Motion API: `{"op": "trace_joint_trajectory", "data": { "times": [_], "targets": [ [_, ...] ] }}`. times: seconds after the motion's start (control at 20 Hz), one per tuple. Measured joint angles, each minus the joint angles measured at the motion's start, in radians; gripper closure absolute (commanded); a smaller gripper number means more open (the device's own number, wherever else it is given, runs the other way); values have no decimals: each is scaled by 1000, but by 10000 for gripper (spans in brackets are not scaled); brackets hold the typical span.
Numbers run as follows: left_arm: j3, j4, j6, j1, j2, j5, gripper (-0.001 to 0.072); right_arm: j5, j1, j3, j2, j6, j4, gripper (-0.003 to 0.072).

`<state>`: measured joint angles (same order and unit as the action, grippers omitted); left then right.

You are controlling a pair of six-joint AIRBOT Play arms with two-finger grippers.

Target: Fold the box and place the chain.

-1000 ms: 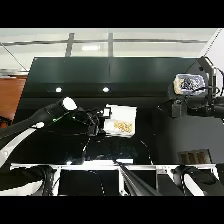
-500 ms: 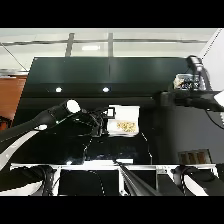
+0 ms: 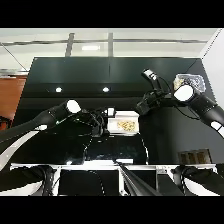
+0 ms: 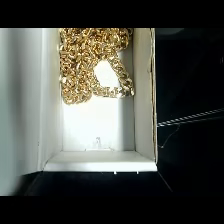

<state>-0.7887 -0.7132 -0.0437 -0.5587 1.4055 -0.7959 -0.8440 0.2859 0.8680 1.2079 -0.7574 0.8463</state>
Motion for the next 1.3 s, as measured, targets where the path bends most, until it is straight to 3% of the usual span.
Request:
{"op": "trace_joint_trajectory", "data": {
  "times": [0.2,0.35,0.85,0.9,0.95,1.05,1.1,1.15,1.25,1.3],
  "targets": [
    [0,0,2,0,0,3,430,-188,8,37,-42,99,56,23],
    [0,0,2,0,0,5,427,-261,10,12,-58,187,14,23],
    [0,0,2,0,0,8,416,-246,21,-90,-68,386,-80,25],
    [0,0,2,0,0,8,416,-242,21,-92,-68,393,-81,65],
    [0,0,2,0,0,8,416,-238,21,-95,-67,399,-83,214],
    [0,0,2,0,0,8,416,-235,22,-97,-67,406,-85,217],
    [0,0,2,0,0,8,416,-233,22,-98,-67,408,-85,327],
    [0,0,2,0,0,8,416,-230,22,-99,-67,410,-87,376],
    [0,0,2,0,0,8,416,-229,22,-99,-67,412,-87,376],
    [0,0,2,0,0,8,416,-228,22,-99,-67,413,-87,419]
  ]
}}
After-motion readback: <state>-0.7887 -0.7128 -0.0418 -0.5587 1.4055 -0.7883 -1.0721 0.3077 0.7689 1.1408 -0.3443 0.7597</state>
